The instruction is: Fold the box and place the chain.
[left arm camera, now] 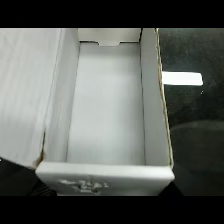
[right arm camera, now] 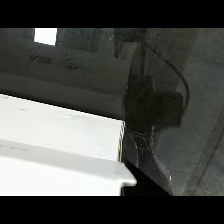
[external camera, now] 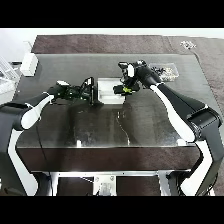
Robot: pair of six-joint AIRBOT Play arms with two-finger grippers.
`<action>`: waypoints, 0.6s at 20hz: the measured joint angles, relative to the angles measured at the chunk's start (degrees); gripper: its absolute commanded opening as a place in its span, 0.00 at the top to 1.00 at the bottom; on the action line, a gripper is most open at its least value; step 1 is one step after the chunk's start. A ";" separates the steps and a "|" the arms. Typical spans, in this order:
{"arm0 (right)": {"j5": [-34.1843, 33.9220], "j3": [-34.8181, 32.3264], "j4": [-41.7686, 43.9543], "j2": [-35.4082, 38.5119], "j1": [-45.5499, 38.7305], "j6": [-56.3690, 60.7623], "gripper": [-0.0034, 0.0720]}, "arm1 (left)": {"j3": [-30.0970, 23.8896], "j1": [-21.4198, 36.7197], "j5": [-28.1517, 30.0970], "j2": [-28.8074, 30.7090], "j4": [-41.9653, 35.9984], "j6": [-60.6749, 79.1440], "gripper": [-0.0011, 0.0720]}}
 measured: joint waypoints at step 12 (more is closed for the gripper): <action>1.18 0.07 -0.66 3.02 -0.66 0.02 0.29 | 0.02 -0.11 0.22 -0.02 -0.24 0.15 0.45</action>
